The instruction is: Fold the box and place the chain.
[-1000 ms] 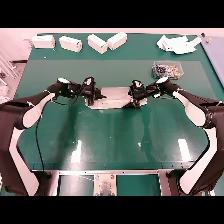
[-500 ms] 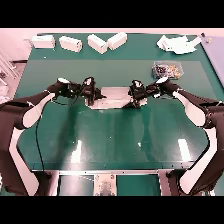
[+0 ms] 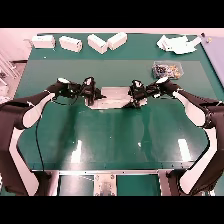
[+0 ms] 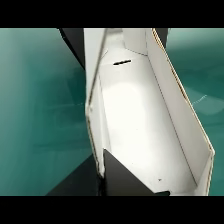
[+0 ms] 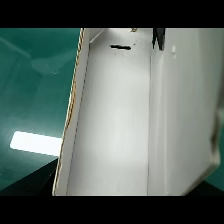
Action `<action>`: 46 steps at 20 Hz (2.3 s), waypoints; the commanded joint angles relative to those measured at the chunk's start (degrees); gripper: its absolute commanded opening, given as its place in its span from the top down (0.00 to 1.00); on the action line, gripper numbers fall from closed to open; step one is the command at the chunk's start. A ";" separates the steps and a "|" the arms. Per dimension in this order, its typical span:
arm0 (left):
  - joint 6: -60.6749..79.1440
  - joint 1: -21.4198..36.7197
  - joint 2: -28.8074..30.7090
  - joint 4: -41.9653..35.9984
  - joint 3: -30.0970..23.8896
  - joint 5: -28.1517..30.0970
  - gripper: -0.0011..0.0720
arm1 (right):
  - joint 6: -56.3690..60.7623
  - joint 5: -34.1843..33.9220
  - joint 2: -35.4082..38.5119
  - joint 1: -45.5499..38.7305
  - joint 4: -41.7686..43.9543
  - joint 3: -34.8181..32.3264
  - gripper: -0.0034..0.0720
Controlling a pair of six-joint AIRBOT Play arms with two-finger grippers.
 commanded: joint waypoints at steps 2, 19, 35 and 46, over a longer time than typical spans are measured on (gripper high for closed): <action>0.00 -0.02 -0.04 -0.02 0.04 0.00 0.96 | -0.02 0.00 -0.04 0.04 0.07 0.00 0.19; 0.48 0.00 -0.04 -3.80 0.04 0.07 0.43 | -0.02 0.00 -0.04 0.04 0.07 0.00 0.19; 0.33 10.78 1.44 -7.52 5.60 -19.50 0.39 | -0.02 0.00 -0.04 0.04 0.07 0.00 0.19; -9.55 11.91 9.42 -5.44 3.32 -29.20 0.97 | -0.02 0.00 -0.04 0.04 0.07 0.00 0.19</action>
